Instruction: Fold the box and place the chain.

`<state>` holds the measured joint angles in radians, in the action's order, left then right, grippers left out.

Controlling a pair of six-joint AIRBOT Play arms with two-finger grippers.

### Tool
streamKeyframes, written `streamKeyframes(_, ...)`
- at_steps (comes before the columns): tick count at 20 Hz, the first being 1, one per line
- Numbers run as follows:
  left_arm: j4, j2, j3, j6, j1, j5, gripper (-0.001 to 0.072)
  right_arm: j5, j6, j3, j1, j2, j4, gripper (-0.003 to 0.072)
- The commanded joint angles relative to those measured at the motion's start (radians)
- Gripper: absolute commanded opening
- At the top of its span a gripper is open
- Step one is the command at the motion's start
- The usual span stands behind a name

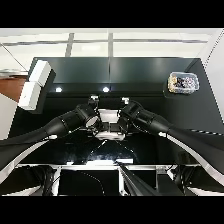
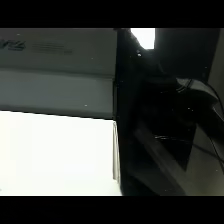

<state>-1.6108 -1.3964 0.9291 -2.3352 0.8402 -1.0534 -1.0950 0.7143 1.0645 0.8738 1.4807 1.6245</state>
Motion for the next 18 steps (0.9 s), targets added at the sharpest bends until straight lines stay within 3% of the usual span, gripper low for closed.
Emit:
streamKeyframes(1,0.000,0.001,0.000,0.001,-0.001,0.002,0.0028,-0.001,0.000,0.000,0.001,0.002,-0.002,0.0055)
streamKeyframes(3,0.000,0.001,0.000,0.001,-0.001,0.001,0.0028,-0.002,0.000,0.000,0.001,0.002,-0.002,0.0028)
streamKeyframes(13,0.000,0.001,0.000,0.001,-0.001,-0.003,0.0028,-0.010,0.000,0.000,0.001,0.002,-0.006,0.0031)
streamKeyframes(14,0.000,0.001,0.000,0.001,-0.001,-0.003,0.0028,-0.010,0.000,0.000,0.001,0.002,-0.005,0.0104)
streamKeyframes(15,0.000,0.001,0.000,0.001,-0.001,-0.003,0.0028,-0.010,0.000,0.000,0.001,0.002,-0.002,0.0296)
streamKeyframes(18,0.000,0.001,0.000,0.001,-0.001,-0.003,0.0028,-0.023,0.000,0.000,0.001,0.001,-0.002,0.0381)
